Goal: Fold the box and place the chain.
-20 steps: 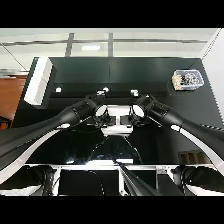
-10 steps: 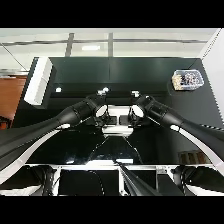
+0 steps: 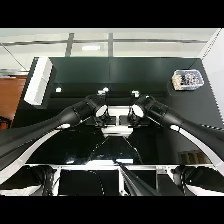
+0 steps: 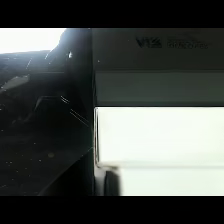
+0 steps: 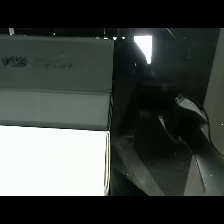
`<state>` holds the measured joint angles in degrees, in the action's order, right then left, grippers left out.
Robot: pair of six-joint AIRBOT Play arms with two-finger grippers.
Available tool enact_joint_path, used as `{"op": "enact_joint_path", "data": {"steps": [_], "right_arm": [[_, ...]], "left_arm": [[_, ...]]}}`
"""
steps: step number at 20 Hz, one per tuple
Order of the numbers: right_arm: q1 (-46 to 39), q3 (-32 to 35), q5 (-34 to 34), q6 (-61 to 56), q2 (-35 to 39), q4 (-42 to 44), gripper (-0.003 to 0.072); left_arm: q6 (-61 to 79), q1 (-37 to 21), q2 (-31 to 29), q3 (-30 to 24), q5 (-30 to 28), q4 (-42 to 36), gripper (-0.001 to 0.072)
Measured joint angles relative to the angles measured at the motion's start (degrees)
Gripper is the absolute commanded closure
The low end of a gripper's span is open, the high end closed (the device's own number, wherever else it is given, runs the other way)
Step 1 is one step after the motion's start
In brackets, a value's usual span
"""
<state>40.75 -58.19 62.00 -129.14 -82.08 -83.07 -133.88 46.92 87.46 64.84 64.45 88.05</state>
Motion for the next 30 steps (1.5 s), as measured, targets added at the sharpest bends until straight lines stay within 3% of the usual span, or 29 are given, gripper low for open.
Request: {"op": "enact_joint_path", "data": {"steps": [5, 9, 13, 14, 15, 17, 21, 24, 26, 28, 30], "right_arm": [[0.0, -0.1, 0.1, 3.5, 2.0, -0.3, 0.0301], [-0.3, -0.7, 2.2, 8.8, 10.4, -2.6, 0.0301], [-3.7, -1.1, 5.8, 11.7, 22.2, -19.2, 0.0307], [-6.1, -1.1, 5.8, 12.0, 23.9, -24.3, 0.0081], [-9.4, -0.7, 4.7, 12.2, 25.1, -28.4, -0.0031], [-17.6, 0.7, -0.5, 12.4, 25.4, -31.8, -0.0031], [-35.9, 0.9, -13.3, 12.5, 18.2, -27.2, -0.0029], [-46.2, -6.8, -17.7, 12.6, 7.2, -19.1, -0.0024], [-50.2, -15.8, -15.3, 12.0, -1.4, -15.4, -0.0022], [-52.5, -26.3, -9.7, 10.8, -10.1, -13.0, 0.0079], [-53.9, -36.1, -4.0, 8.9, -17.8, -11.6, 0.0087]], "left_arm": [[0.0, 0.0, 0.0, 0.0, 0.0, 0.0, 0.0686], [0.0, 0.0, 0.0, 0.0, 0.0, 0.0, 0.0686], [-0.1, 0.0, 0.0, 0.0, 0.0, 0.0, 0.0686], [-0.1, 0.0, 0.0, 0.0, 0.0, 0.0, 0.0686], [-0.1, 0.0, 0.0, 0.0, 0.0, 0.0, 0.0686], [-0.1, 0.0, 0.0, 0.0, -0.1, 0.0, 0.0686], [-0.1, 0.0, 0.0, 0.0, -0.1, 0.0, 0.0687], [-0.1, 0.0, 0.0, 0.0, -0.1, 0.0, 0.0686], [-0.1, 0.0, 0.0, 0.0, -0.1, 0.0, 0.0686], [-0.1, 0.0, 0.0, 0.0, -0.1, 0.0, 0.0686], [-0.1, 0.0, 0.0, 0.0, 0.0, -0.1, 0.0686]]}}
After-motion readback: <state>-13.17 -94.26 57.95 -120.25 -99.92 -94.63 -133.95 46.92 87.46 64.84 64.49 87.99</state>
